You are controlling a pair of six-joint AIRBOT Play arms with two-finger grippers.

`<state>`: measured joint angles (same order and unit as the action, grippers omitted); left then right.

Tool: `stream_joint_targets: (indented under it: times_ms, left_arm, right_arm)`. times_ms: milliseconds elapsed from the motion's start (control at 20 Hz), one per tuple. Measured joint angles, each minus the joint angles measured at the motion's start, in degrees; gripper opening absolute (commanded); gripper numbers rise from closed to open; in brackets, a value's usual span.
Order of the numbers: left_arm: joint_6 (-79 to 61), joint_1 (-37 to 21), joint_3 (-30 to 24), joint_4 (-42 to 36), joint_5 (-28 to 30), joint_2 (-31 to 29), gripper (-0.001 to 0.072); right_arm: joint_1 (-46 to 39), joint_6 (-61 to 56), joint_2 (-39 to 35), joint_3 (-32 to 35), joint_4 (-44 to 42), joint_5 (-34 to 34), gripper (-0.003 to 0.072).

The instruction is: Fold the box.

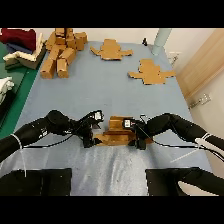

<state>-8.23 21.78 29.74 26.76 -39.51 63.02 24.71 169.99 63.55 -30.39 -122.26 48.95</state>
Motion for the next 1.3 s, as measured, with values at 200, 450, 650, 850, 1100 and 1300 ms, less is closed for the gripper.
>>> stream_joint_targets:
  times_ms: [200,450,650,850,1100,1300]
  left_arm:
    - [-1.95,1.60,0.90,-0.02,0.15,2.71,0.0682]
    - [-2.73,3.72,2.51,-2.23,0.35,4.68,0.0323]
    - [-2.86,4.39,2.84,-3.10,0.66,5.11,0.0174]
    - [-2.91,5.20,2.95,-5.14,2.71,5.22,0.0174]
    - [-2.93,6.25,2.95,-8.15,3.96,6.51,0.0174]
    - [-2.91,6.91,2.95,-9.49,3.67,7.23,0.0179]
  right_arm:
    - [0.00,0.00,0.00,0.02,0.00,0.00,0.0456]
    - [0.00,0.00,0.00,0.02,0.00,0.00,0.0456]
    - [0.00,0.00,0.00,0.02,0.00,0.00,0.0456]
    - [0.00,0.00,0.00,0.02,0.00,0.00,0.0456]
    - [0.02,0.02,0.02,0.02,0.00,0.00,0.0456]
    - [0.02,0.02,0.00,0.02,0.00,0.00,0.0456]
